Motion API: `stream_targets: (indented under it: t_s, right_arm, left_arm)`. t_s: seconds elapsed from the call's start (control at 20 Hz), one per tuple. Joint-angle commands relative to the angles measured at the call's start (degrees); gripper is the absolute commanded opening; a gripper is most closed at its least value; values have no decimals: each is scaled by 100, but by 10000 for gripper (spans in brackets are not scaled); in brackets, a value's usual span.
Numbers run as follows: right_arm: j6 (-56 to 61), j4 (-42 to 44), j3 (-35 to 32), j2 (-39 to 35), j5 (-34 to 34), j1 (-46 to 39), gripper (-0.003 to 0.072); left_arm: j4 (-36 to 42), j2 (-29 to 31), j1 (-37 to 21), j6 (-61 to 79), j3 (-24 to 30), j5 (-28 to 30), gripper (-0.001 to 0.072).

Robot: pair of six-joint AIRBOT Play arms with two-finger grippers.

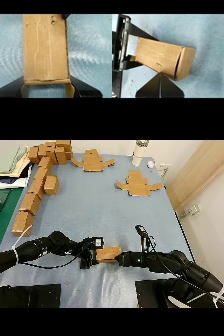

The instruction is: Fold the box.

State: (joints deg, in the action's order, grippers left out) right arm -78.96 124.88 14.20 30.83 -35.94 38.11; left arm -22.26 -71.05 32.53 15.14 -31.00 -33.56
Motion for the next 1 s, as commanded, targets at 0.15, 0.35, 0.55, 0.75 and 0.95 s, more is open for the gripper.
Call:
stream_targets:
  t_s: [0.15,0.35,0.55,0.75,0.95]
  right_arm:
    - [55,-157,2,-7,37,-7,2]
    - [55,-170,0,-7,33,-7,2]
    - [98,-223,0,-7,28,-4,1]
    - [116,-205,136,-72,-94,-4,2]
    - [385,-970,804,-232,-669,-166,2]
  left_arm:
    - [0,-2,0,2,-4,2,520]
    - [0,-2,0,2,-4,2,521]
    - [0,-2,0,2,-4,2,520]
    - [0,-2,0,2,-4,2,521]
    - [0,-2,0,2,-4,2,521]
